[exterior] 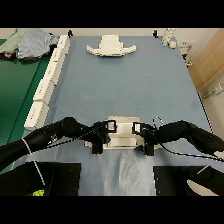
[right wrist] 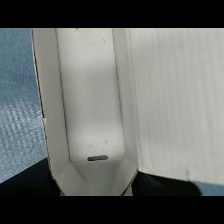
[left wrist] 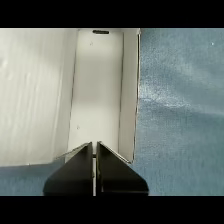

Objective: Fold the box.

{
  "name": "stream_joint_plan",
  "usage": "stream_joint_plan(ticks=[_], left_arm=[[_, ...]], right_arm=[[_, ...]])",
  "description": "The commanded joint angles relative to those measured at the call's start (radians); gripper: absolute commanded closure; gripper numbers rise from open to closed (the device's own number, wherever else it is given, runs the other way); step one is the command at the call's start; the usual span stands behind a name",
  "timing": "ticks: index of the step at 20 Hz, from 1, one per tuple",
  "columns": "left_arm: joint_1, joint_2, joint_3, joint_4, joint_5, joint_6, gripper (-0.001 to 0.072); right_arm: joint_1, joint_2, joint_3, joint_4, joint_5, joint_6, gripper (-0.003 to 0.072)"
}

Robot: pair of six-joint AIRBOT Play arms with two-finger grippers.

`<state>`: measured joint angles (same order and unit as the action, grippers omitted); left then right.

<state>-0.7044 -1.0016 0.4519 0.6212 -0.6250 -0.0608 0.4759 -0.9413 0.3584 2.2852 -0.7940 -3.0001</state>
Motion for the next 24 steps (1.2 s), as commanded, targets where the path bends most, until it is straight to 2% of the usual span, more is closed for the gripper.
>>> stream_joint_plan(ticks=[1,3,6,9,11,12,14,17,19,21,24], left_arm=[[0.002,0.054,0.016,0.147,-0.018,-0.170,0.0697],[0.002,0.126,0.034,0.261,-0.057,-0.373,0.0697],[0.002,0.254,0.057,0.494,-0.181,-0.721,0.0697],[0.002,0.378,0.062,0.756,-0.300,-1.249,0.0698],[0.050,0.422,0.062,0.897,-0.377,-1.593,0.0698],[0.101,0.425,0.062,0.899,-0.410,-1.648,0.0698],[0.235,0.410,0.053,0.786,-0.430,-1.624,0.0698],[0.453,0.349,0.016,0.514,-0.430,-1.437,0.0699],[0.549,0.287,-0.032,0.372,-0.428,-1.332,0.0699],[0.560,0.231,-0.084,0.283,-0.404,-1.287,0.0699],[0.471,0.194,-0.128,0.164,-0.291,-1.259,0.0699]], right_arm=[[0.000,0.000,0.000,0.000,0.000,-0.002,0.0158],[0.000,0.000,0.000,0.000,0.000,-0.002,0.0158],[0.000,0.000,0.000,0.000,0.000,-0.002,0.0158],[0.000,0.000,0.000,0.000,0.000,-0.002,0.0158],[0.000,0.000,0.000,0.000,0.000,-0.002,0.0158],[0.000,0.000,0.000,0.000,0.000,-0.002,0.0158],[0.000,0.000,0.000,0.000,0.000,-0.002,0.0158],[0.000,0.000,0.000,0.000,0.000,-0.002,0.0158],[0.000,0.000,0.000,0.000,0.000,-0.002,0.0158],[0.000,0.000,0.000,0.000,0.000,-0.002,0.0158],[0.000,0.000,0.000,0.000,0.000,-0.002,0.0158]])
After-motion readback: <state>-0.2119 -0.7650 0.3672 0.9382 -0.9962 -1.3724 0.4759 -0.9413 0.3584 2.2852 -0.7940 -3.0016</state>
